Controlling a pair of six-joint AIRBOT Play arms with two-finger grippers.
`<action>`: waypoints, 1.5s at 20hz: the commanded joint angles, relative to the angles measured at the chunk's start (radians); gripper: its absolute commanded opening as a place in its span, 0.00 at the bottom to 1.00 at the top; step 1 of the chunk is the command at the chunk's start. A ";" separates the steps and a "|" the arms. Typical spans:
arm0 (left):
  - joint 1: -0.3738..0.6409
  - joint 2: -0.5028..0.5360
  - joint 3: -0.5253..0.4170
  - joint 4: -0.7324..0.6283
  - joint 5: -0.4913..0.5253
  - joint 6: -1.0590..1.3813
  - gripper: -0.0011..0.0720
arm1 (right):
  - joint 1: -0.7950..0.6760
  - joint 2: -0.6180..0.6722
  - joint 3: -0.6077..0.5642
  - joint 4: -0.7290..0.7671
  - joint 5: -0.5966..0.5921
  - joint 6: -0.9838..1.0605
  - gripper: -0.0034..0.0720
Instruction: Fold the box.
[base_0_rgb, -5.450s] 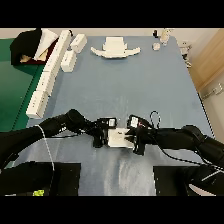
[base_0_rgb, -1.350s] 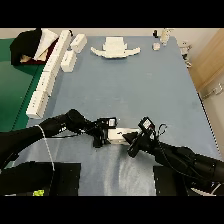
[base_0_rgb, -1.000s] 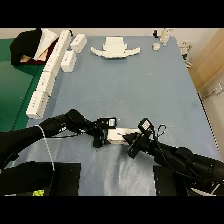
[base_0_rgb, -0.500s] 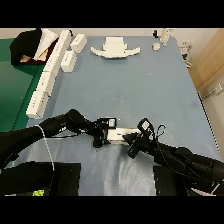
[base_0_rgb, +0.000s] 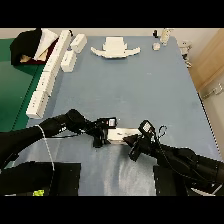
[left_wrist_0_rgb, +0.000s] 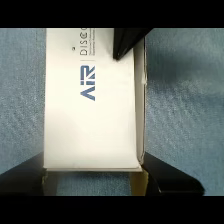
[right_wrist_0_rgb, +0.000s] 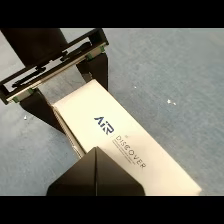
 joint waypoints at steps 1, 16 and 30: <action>0.000 0.000 0.000 0.001 0.000 0.001 0.62 | -0.004 0.033 0.004 -0.017 0.036 -0.013 0.05; 0.000 0.000 0.000 0.001 0.000 0.001 0.62 | -0.422 0.001 0.405 -0.324 -0.620 0.084 0.05; 0.000 0.000 0.000 0.001 0.000 0.002 0.62 | -0.837 -0.455 0.747 -0.500 -1.108 0.549 0.05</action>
